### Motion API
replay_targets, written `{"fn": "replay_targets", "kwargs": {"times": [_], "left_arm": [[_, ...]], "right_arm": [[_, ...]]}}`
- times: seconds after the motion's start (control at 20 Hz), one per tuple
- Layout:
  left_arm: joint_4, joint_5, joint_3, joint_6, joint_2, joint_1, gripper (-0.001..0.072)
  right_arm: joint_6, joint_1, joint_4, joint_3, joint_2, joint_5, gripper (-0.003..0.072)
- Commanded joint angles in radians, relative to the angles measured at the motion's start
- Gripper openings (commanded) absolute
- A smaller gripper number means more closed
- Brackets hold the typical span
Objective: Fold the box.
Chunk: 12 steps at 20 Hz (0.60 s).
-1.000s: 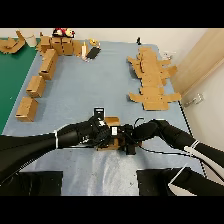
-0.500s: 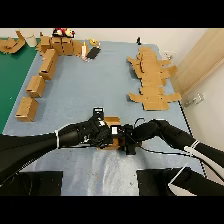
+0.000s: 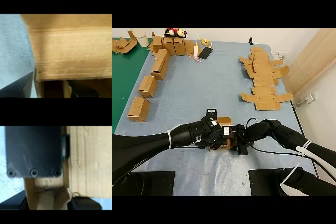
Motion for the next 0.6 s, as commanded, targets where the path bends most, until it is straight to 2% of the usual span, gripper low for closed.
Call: {"fn": "replay_targets", "kwargs": {"times": [0.0, 0.55], "left_arm": [[-0.001, -0.045, 0.002, 0.023, 0.014, 0.003, 0.0526], [0.01, -0.071, 0.002, 0.024, 0.121, 0.041, 0.0524]], "right_arm": [[0.004, 0.0, 0.001, 0.0, 0.0, 0.0, 0.0503], [0.004, 0.0, 0.001, 0.0, 0.0, 0.0, 0.0502]]}}
